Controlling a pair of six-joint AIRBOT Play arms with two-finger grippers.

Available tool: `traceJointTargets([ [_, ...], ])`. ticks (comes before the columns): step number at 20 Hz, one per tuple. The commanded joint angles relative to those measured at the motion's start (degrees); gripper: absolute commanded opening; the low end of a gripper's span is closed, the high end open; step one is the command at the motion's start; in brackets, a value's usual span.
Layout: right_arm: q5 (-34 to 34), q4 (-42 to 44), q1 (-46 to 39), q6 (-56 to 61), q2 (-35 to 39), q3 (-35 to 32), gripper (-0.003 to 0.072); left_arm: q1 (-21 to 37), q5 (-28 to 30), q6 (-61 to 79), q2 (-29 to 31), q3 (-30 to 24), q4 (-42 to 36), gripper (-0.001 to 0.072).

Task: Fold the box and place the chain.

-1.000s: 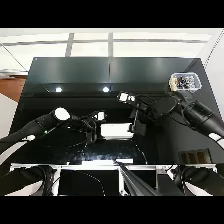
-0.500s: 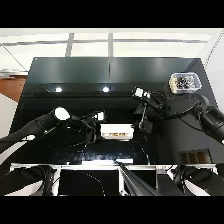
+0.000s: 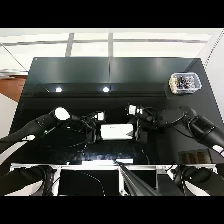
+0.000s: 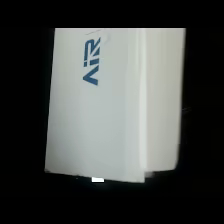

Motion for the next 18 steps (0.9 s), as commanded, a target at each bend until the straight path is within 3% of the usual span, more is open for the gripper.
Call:
traceJointTargets([
  [1, 6.36, 0.11, 2.56, -1.77, -0.04, -1.16, 0.047, 0.02, 0.24, 0.0, -0.02, -0.02, 0.04, 0.0074],
  [2, 7.06, 0.13, 2.67, -1.77, -0.02, -1.16, 0.0468, 0.02, 0.26, 0.0, -0.02, -0.02, 0.04, 0.0074],
  [4, 6.97, 0.13, 2.64, -1.73, -0.02, -1.14, 0.0247, 0.02, 0.26, 0.0, -0.02, -0.02, 0.04, 0.0074],
  [11, 6.51, 0.24, 2.64, -0.22, 0.83, -0.96, 0.0248, 0.02, 0.24, 0.02, -0.02, -0.02, 0.04, 0.0074],
  [13, 6.54, 0.17, 2.64, 1.07, 1.09, -0.96, 0.0374, 0.02, 0.22, 0.0, -0.02, -0.02, 0.04, 0.0074],
  [16, 5.81, 0.17, 2.64, 1.4, 1.75, -0.96, 0.0357, 0.02, 0.22, 0.02, -0.02, -0.02, 0.04, 0.0074],
  [17, 5.05, 0.17, 2.64, 1.42, 2.16, -0.96, 0.0297, 0.02, 0.22, 0.02, -0.02, -0.02, 0.04, 0.0074],
  [18, 4.31, 0.17, 2.64, 1.6, 2.62, -0.96, 0.0295, 0.02, 0.22, 0.0, -0.02, -0.02, 0.04, 0.0074],
])
